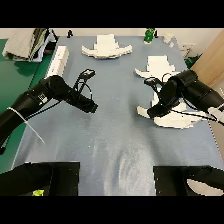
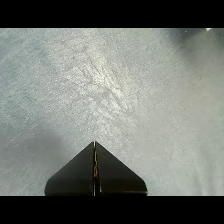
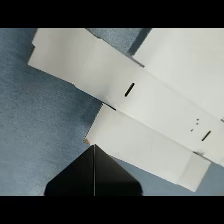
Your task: Fold the box.
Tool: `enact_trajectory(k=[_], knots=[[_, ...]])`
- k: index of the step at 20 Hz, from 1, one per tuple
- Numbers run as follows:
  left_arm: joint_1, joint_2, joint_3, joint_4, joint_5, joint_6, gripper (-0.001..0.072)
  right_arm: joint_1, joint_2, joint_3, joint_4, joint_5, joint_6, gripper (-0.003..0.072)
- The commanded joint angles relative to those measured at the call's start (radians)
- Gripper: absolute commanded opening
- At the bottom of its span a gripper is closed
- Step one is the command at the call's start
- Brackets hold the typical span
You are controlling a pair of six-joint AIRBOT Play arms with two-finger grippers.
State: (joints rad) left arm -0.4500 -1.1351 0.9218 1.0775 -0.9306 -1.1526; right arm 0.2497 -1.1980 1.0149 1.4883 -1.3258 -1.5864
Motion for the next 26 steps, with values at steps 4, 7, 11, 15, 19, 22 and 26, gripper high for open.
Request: enact_trajectory(k=[4,7,11,15,19,22,26], knots=[[0.001,0.0,-0.001,0.0,0.0,0.0,0.0016,-0.001,0.0,0.001,0.0,0.0,0.0,0.0003],[0.001,0.0,0.0,0.0,0.0,0.0,0.0016,-0.001,0.0,0.001,0.0,0.0,0.0,0.0003],[0.001,0.0,0.0,0.0,0.0,0.0,0.0016,-0.001,0.0,0.001,0.0,0.0,0.0,0.0004],[0.001,0.0,0.0,0.0,0.0,0.0,0.0016,-0.001,-0.001,0.0,0.021,0.012,0.001,0.0004],[0.001,0.0,0.0,0.0,0.002,0.0,0.0016,0.0,-0.006,-0.002,0.214,0.069,0.001,0.0003],[0.001,0.0,0.0,0.0,0.013,0.0,0.0016,0.0,-0.006,-0.002,0.368,0.106,0.001,0.0003],[0.001,0.0,-0.001,-0.008,0.016,0.0,0.0016,-0.019,-0.006,0.052,0.255,0.161,0.094,0.0003]])
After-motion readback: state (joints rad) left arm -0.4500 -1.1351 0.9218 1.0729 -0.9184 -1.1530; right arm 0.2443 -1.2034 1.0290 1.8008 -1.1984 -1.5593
